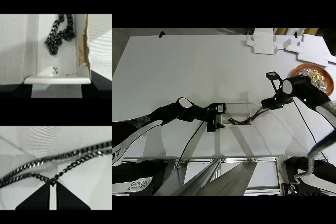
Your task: Fold the box and place the chain.
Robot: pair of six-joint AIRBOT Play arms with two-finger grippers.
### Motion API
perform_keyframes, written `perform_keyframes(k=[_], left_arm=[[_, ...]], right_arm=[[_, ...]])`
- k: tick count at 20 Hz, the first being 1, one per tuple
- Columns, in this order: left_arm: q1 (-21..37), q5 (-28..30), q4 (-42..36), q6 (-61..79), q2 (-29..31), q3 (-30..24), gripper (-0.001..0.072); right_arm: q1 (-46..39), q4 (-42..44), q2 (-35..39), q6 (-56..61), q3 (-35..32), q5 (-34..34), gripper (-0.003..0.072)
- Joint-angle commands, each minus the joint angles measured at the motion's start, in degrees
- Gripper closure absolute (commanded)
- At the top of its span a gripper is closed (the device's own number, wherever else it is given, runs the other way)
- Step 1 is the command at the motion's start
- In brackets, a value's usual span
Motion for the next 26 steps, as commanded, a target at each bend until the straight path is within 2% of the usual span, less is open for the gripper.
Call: perform_keyframes(k=[1,4,7,11,16,19,23,26], left_arm=[[0.0,0.0,0.0,0.0,0.0,0.0,0.0557],[0.0,0.0,0.0,0.0,0.0,0.0,0.0557],[0.0,0.0,0.0,0.0,0.0,0.0,0.0557],[0.0,0.0,0.0,0.0,0.0,0.0,0.0557],[0.0,0.0,0.0,0.0,0.0,0.0,0.0557],[0.0,0.0,0.0,0.0,0.0,0.0,0.0557],[0.0,0.0,0.0,0.0,0.0,0.0,0.0557],[0.0,0.0,0.0,0.0,0.0,0.0,0.0557]], right_arm=[[2.2,-0.1,8.8,-0.9,0.1,4.8,0.067],[5.5,1.2,18.3,-0.8,0.1,5.2,0.067],[8.3,7.1,26.4,-0.8,0.1,4.7,0.067],[10.9,14.7,32.8,-0.9,0.1,2.4,0.067],[15.3,22.8,34.1,-2.2,0.1,-4.2,0.067],[19.7,23.5,33.7,-2.7,0.1,-9.2,0.067],[23.5,25.6,33.2,-4.1,0.1,-19.7,0.0669],[23.5,29.3,33.3,-5.9,0.1,-22.4,0.0669]])
